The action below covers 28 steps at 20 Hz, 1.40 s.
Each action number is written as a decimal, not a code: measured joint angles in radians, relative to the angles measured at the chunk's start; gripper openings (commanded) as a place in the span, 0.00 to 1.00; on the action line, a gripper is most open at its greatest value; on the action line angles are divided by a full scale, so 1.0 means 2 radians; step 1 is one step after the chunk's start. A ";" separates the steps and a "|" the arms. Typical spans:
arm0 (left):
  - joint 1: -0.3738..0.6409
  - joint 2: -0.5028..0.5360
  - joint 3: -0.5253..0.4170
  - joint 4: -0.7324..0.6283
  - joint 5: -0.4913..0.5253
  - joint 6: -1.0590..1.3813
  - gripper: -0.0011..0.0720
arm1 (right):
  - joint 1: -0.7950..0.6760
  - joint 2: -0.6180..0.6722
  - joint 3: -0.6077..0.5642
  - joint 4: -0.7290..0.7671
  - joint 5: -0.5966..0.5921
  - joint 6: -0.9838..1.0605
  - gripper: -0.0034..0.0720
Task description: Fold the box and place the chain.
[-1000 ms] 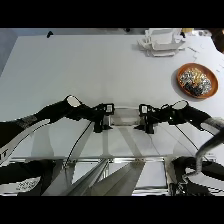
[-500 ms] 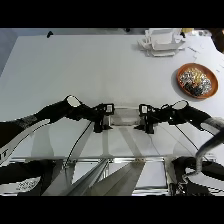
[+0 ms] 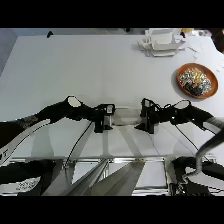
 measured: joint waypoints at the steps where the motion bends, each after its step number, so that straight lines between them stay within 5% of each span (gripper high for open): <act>1: 0.000 0.000 0.000 0.000 0.000 0.000 0.36 | -0.010 0.002 0.000 -0.009 0.007 0.011 0.78; 10: 0.000 0.001 0.000 0.002 -0.002 0.001 0.36 | -0.074 0.116 0.000 -0.100 0.033 0.065 0.73; 11: 0.000 0.001 0.000 0.002 -0.002 0.001 0.36 | -0.076 0.135 0.000 -0.100 0.038 0.073 0.60; 13: 0.000 0.001 0.000 0.002 -0.002 0.001 0.36 | -0.079 0.165 0.000 -0.080 0.048 0.084 0.13; 14: 0.000 0.001 0.000 0.002 -0.002 0.001 0.36 | -0.080 0.177 0.000 -0.060 0.063 0.088 0.07; 21: 0.000 0.001 0.000 0.002 -0.003 0.000 0.36 | -0.034 0.200 0.000 0.034 0.097 0.104 0.07; 28: 0.000 0.001 0.000 0.002 -0.003 0.000 0.36 | 0.048 0.153 0.000 0.119 -0.139 0.179 0.07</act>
